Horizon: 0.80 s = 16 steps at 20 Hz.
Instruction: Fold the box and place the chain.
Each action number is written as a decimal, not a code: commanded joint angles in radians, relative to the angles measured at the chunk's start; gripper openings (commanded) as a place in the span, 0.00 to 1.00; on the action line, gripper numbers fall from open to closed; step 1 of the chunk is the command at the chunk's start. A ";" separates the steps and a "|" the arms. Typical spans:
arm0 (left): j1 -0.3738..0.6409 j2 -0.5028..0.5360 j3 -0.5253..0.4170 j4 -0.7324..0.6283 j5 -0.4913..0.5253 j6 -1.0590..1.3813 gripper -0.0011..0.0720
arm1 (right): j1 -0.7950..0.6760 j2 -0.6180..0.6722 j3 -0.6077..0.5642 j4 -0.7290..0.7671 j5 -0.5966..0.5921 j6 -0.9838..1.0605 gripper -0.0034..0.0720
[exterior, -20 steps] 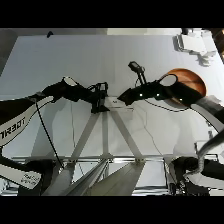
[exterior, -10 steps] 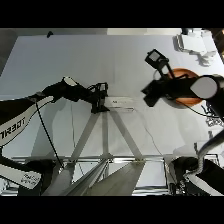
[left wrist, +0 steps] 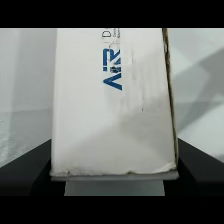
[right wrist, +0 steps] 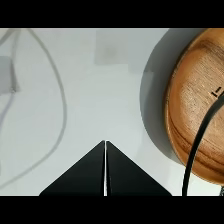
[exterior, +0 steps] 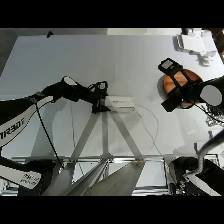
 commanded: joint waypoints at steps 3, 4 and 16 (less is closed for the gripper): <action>0.019 0.192 0.001 0.150 -0.043 -0.303 0.02 | 0.000 0.002 0.000 -0.024 0.015 0.027 0.06; 0.022 0.251 0.001 0.223 -0.045 -0.375 0.02 | 0.000 0.003 0.000 -0.024 0.014 0.027 0.06; 0.165 0.752 0.000 1.231 -0.094 -1.233 0.02 | 0.000 0.002 0.000 0.046 -0.125 0.027 0.06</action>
